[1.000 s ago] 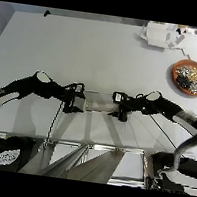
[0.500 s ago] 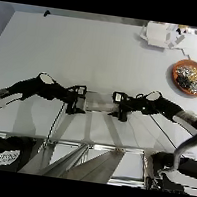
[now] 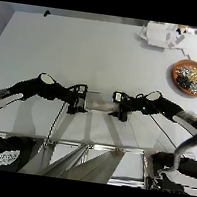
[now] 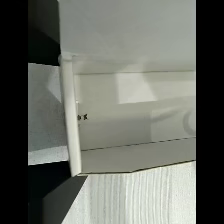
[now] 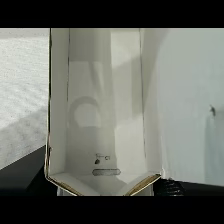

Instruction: Fold the box and place the chain.

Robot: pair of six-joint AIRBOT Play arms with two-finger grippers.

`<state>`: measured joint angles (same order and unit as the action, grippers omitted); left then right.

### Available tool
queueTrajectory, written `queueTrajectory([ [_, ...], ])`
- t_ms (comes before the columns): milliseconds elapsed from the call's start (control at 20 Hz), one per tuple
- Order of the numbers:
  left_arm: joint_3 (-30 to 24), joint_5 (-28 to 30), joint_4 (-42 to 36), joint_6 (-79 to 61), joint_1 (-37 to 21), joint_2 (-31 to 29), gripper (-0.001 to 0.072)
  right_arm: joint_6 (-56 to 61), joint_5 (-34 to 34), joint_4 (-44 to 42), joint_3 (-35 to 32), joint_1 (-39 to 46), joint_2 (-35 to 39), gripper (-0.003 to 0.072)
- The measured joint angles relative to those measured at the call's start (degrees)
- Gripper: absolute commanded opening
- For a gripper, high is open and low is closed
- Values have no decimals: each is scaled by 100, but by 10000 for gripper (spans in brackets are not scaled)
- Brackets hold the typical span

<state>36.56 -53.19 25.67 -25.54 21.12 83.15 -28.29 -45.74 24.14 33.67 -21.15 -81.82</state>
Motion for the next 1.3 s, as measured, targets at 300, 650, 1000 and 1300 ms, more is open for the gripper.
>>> queueTrajectory([
  [300, 0, 13, 15, 2, 0, 0, 210, -4, 2, 2, 0, 0, 0, 416],
  [650, 0, 20, 24, 2, 0, 0, 210, -11, 2, 0, 0, 0, 0, 416],
  [1000, 0, 22, 26, 4, 0, 0, 210, -15, 7, 2, 0, 0, 0, 408],
  [1300, 0, 48, 20, 2, 4, 0, 210, -15, -39, 79, -4, 4, 15, 702],
])
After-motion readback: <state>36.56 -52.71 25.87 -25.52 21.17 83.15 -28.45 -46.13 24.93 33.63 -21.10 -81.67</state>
